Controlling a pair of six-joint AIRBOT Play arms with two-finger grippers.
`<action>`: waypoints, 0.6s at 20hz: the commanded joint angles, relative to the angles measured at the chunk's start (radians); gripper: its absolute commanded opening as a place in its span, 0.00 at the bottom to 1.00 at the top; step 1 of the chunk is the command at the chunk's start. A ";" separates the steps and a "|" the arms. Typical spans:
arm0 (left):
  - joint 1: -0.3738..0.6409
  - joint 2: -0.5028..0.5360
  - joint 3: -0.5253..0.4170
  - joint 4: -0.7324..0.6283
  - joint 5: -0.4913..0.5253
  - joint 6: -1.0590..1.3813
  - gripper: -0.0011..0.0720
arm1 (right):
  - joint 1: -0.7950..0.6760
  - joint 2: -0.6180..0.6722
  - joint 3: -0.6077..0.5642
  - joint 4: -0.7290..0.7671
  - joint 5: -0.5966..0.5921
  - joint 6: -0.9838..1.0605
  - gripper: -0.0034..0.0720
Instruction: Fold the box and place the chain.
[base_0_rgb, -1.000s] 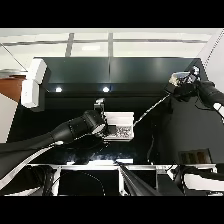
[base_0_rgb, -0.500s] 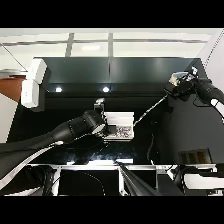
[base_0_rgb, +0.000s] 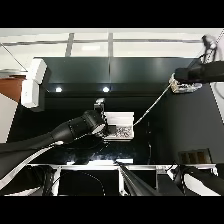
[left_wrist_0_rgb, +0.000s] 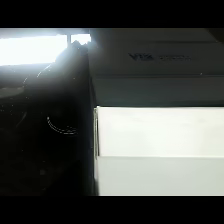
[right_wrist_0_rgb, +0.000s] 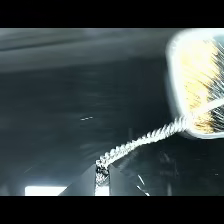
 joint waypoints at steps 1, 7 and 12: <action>0.000 0.000 0.001 0.000 -0.001 0.000 0.06 | 0.002 0.202 0.045 0.189 -0.206 -0.213 0.07; 0.000 0.000 0.001 0.000 -0.004 0.000 0.06 | 0.002 0.387 0.045 0.327 -0.349 -0.229 0.07; 0.000 0.000 0.001 0.000 -0.004 0.000 0.06 | 0.002 0.410 0.045 0.521 -0.407 -0.237 0.07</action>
